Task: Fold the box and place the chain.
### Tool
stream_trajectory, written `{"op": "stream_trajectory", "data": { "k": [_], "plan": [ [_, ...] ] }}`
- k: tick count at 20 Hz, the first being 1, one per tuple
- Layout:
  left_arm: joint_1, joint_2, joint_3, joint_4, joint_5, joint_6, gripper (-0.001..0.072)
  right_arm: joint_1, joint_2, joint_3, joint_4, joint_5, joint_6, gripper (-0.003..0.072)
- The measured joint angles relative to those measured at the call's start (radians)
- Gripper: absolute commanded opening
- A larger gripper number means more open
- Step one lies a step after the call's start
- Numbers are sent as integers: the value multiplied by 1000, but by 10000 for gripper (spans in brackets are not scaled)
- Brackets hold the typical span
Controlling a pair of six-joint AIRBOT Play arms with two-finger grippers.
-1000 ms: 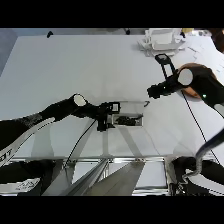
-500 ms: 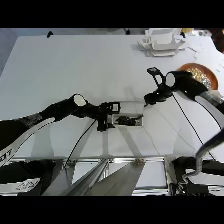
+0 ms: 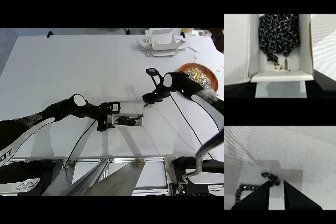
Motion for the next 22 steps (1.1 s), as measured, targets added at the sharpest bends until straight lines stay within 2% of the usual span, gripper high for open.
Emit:
{"op": "stream_trajectory", "data": {
  "k": [1,6,8,14,18,22],
  "plan": [
    [0,0,0,0,0,0,253,-1,-3,0,-5,5,-1,17],
    [0,0,0,0,0,0,253,1,37,-3,39,42,-37,17],
    [0,0,0,0,0,0,253,0,96,-2,44,48,-47,17],
    [0,0,0,0,0,0,253,-1,338,-2,97,199,-74,17],
    [0,0,0,0,0,0,253,-1,496,-5,230,309,-136,17],
    [0,0,0,0,0,0,253,0,613,-5,414,366,-222,18]
  ]
}}
